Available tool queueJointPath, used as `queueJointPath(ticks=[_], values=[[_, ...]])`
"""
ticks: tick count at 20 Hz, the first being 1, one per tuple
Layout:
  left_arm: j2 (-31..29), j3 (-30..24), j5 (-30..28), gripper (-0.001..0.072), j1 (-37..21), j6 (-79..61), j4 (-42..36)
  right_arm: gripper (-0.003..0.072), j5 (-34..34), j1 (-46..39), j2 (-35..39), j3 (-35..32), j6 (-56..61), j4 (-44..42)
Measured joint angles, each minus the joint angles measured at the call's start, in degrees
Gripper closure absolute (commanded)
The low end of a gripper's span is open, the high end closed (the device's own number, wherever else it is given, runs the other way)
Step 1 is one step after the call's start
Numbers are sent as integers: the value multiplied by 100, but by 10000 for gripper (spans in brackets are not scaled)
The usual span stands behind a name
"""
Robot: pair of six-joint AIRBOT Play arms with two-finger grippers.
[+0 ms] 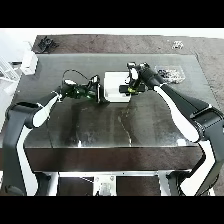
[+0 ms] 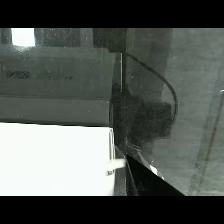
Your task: Fold the box and place the chain.
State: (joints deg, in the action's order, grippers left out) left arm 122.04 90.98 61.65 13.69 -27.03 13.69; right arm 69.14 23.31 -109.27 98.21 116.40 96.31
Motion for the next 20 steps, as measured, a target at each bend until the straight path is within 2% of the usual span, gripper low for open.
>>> queueJointPath(ticks=[2,4,5,12,13,14,16,17,18,20], values=[[0,0,7,232,0,0,2,549,68,11,-37,11,7,-15],[0,0,11,232,0,0,4,660,125,17,-57,22,31,-22],[0,-2,13,232,-2,22,2,674,157,17,-63,35,105,-24],[0,-2,11,232,-2,11,2,670,243,94,-81,94,197,79],[0,-2,11,232,-2,4,4,534,243,101,-81,96,199,79],[-2,-2,9,232,-2,-22,7,467,269,109,-79,96,175,114],[-2,0,-13,232,-7,-17,0,441,295,116,-61,98,181,118],[-2,0,-15,232,-7,-7,-4,339,286,114,-50,101,188,118],[-2,0,-15,232,-7,-7,-4,273,293,107,-39,101,192,118],[-2,0,-15,232,-9,0,-4,273,289,87,-17,101,199,107]])
